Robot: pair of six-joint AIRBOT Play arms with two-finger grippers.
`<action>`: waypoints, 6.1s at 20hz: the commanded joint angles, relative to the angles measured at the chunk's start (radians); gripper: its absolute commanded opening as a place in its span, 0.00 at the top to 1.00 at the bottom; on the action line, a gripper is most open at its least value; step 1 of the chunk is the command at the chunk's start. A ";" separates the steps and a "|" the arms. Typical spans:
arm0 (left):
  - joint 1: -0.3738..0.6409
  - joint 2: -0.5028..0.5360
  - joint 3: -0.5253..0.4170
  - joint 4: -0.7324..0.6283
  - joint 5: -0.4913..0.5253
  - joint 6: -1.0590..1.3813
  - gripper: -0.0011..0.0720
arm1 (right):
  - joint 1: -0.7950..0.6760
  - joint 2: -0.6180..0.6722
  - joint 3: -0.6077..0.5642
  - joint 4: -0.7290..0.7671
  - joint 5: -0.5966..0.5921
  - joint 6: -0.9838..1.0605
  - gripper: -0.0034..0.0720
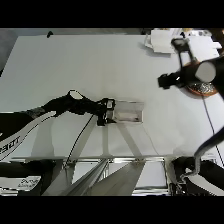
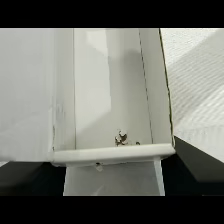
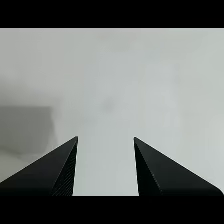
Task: Fold the box and place the chain.
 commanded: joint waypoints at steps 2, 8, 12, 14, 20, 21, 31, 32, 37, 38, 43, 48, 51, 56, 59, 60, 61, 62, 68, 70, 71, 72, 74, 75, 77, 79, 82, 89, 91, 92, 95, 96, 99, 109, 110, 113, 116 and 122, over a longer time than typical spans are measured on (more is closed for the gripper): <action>0.000 0.000 0.000 0.000 0.000 0.001 0.64 | -0.333 -0.187 0.212 -0.004 -0.003 -0.166 0.49; 0.000 0.000 0.000 0.000 0.000 0.001 0.64 | -0.555 -0.428 0.297 0.002 0.051 -0.238 0.53; 0.000 0.000 0.000 0.000 0.000 0.001 0.64 | -0.558 -0.534 0.297 0.001 0.006 -0.285 0.53; 0.000 0.000 0.000 0.000 0.000 0.001 0.64 | -0.558 -0.569 0.297 0.001 -0.016 -0.280 0.59; 0.000 0.000 0.000 0.000 0.000 0.001 0.64 | -0.559 -0.587 0.297 0.001 -0.120 -0.272 0.60; 0.000 0.000 0.000 0.000 0.000 0.001 0.64 | -0.559 -0.590 0.297 0.001 -0.127 -0.272 0.60; 0.000 0.000 0.000 0.000 0.000 0.001 0.64 | -0.559 -0.644 0.297 0.000 -0.146 -0.261 0.81; 0.000 0.000 0.000 0.000 0.000 0.001 0.64 | -0.559 -0.644 0.297 -0.001 -0.150 -0.261 0.81; 0.000 0.000 0.000 0.000 0.000 0.001 0.64 | -0.559 -0.644 0.297 -0.006 -0.152 -0.261 0.79; 0.000 0.000 0.000 0.000 0.000 0.001 0.64 | -0.559 -0.643 0.297 -0.006 -0.140 -0.261 0.79; 0.000 0.000 0.000 0.000 0.000 0.001 0.64 | -0.559 -0.642 0.297 -0.008 -0.093 -0.262 0.72; 0.000 0.000 0.000 0.000 0.000 0.001 0.64 | -0.559 -0.618 0.298 -0.076 -0.074 -0.262 0.72; 0.000 0.000 0.000 0.000 0.000 0.001 0.64 | -0.559 -0.621 0.297 -0.079 -0.082 -0.262 0.72; 0.000 0.000 0.000 0.000 0.000 0.001 0.64 | -0.559 -0.624 0.297 -0.077 -0.091 -0.266 0.72; 0.000 0.000 0.000 0.000 0.000 0.001 0.64 | -0.559 -0.636 0.297 -0.068 -0.109 -0.265 0.72; 0.000 0.000 0.000 0.000 0.000 0.001 0.64 | -0.559 -0.644 0.297 -0.065 -0.108 -0.264 0.72; 0.000 0.000 0.000 0.000 0.000 0.001 0.64 | -0.559 -0.650 0.297 -0.056 -0.106 -0.265 0.72; 0.000 0.000 0.000 0.000 0.000 0.001 0.64 | -0.559 -0.654 0.297 -0.046 -0.105 -0.265 0.72; 0.000 0.000 0.000 0.000 0.000 0.001 0.64 | -0.559 -0.610 0.298 -0.045 -0.093 -0.266 0.93; 0.000 0.000 0.000 0.000 0.000 0.001 0.64 | -0.559 -0.534 0.298 -0.043 -0.083 -0.266 0.93; 0.000 0.000 0.000 0.000 0.000 0.001 0.64 | -0.559 -0.484 0.297 -0.043 -0.070 -0.266 0.93; 0.000 0.000 0.000 0.000 0.000 0.001 0.64 | -0.559 -0.429 0.297 -0.037 -0.053 -0.267 0.93; 0.000 0.000 0.000 0.000 0.000 0.001 0.64 | -0.559 -0.317 0.297 0.016 -0.018 -0.296 0.93; 0.000 0.000 0.000 0.000 0.000 0.001 0.64 | -0.559 -0.264 0.297 0.060 0.002 -0.312 0.93; 0.000 0.000 0.000 0.000 0.000 0.001 0.64 | -0.556 -0.164 0.297 0.154 0.047 -0.322 0.93; 0.000 0.000 0.000 0.000 0.000 0.001 0.64 | -0.554 -0.083 0.297 0.225 0.106 -0.337 0.93; 0.000 0.000 0.000 0.000 0.000 0.001 0.64 | -0.529 0.009 0.297 0.298 0.251 -0.345 0.93; 0.000 0.000 0.000 0.000 0.000 0.001 0.64 | -0.367 0.185 0.296 0.327 0.412 -0.330 0.93; 0.000 0.000 0.000 0.000 0.000 0.001 0.64 | -0.311 0.232 0.296 0.359 0.456 -0.312 0.93; 0.000 0.000 0.000 0.000 0.000 0.001 0.64 | -0.282 0.254 0.296 0.373 0.469 -0.307 0.93; 0.000 0.000 0.000 0.000 0.000 0.001 0.64 | -0.190 0.316 0.289 0.375 0.495 -0.271 0.93; 0.000 0.000 0.000 0.000 0.000 0.001 0.64 | -0.163 0.335 0.281 0.375 0.504 -0.256 0.93; 0.000 0.000 0.000 0.000 0.000 0.001 0.64 | -0.090 0.384 0.227 0.377 0.499 -0.214 0.93; 0.000 0.000 0.000 0.000 0.000 0.001 0.64 | 0.247 0.439 -0.145 0.435 0.146 -0.179 0.93; 0.000 0.000 0.000 0.000 0.000 0.001 0.64 | 0.283 0.430 -0.165 0.433 0.108 -0.179 0.93; 0.000 0.000 0.000 0.000 0.000 0.001 0.64 | 0.369 0.388 -0.176 0.410 0.036 -0.179 0.93; 0.000 0.000 0.000 0.000 0.000 0.001 0.64 | 0.400 0.343 -0.177 0.377 0.028 -0.178 0.93; 0.000 0.000 0.000 0.000 0.000 0.001 0.64 | 0.399 0.257 -0.177 0.328 0.015 -0.179 0.93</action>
